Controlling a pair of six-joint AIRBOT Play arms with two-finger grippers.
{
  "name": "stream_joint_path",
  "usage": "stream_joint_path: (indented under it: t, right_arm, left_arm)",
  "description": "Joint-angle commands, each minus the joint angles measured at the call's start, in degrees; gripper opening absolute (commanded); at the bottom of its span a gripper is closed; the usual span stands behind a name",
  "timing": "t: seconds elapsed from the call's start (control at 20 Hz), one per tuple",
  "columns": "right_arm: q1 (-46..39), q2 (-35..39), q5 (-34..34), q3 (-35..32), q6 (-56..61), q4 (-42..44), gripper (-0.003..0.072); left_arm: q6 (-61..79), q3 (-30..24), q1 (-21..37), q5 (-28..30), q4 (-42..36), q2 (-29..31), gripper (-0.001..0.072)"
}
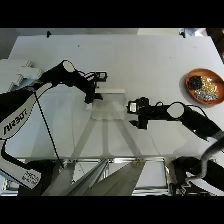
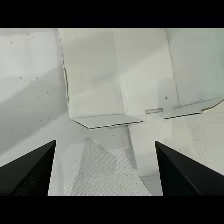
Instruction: Fold the box and place the chain.
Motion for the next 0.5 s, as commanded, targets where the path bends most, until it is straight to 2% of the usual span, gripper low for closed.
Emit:
stream_joint_path:
  t: [0.0,0.15,0.3,0.45]
  right_arm:
    - [1.0,-3.2,-3.9,0.0,-0.8,1.0,0.0692]
    - [2.3,-6.1,-7.0,0.0,-0.8,3.0,0.0692]
    - [2.7,-6.7,-8.6,0.0,-3.0,8.6,0.0692]
    - [2.7,-6.8,-10.3,0.0,-5.1,10.6,0.0692]
  left_arm:
    - [0.0,0.0,0.0,0.0,0.0,0.0,0.0008]
    - [0.0,0.0,0.0,0.0,0.0,0.0,0.0008]
    - [0.0,0.0,0.0,0.0,0.0,0.0,0.0008]
    - [0.0,0.0,0.0,0.0,0.0,0.0,0.0008]
